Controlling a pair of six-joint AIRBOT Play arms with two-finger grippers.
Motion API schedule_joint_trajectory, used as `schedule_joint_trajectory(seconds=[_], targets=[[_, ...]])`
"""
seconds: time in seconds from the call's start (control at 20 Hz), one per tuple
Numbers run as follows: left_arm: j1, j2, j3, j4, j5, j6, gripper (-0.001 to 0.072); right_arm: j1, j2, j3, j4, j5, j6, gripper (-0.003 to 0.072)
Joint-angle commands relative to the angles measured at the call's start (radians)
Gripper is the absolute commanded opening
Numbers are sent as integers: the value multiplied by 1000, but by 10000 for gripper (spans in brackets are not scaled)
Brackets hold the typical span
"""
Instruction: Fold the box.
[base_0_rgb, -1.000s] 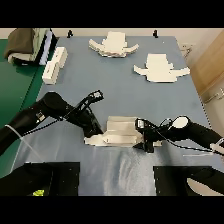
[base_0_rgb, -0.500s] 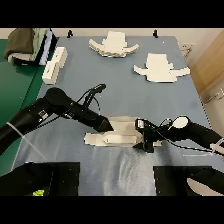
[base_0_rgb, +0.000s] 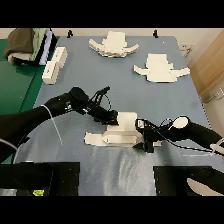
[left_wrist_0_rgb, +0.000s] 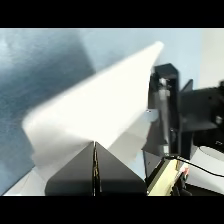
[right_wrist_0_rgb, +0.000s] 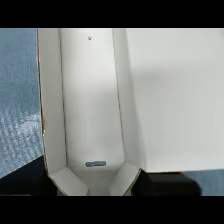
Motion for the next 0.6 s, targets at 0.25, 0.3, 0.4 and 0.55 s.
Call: schedule_joint_trajectory(seconds=[0.25, 0.3, 0.4, 0.55], targets=[[0, -77, 5, 14, -12, -37, 15, 0, 0, 0, 0, 0, 0, 550], [0, -77, 5, 13, -11, -34, 15, 0, 0, 0, 0, 0, 0, 550], [0, -76, 6, 2, -14, -1, 14, 0, 0, 0, 0, 0, 0, 550], [1, -35, 48, -17, -44, 92, 14, 0, 0, 0, 0, 0, 0, 550]])
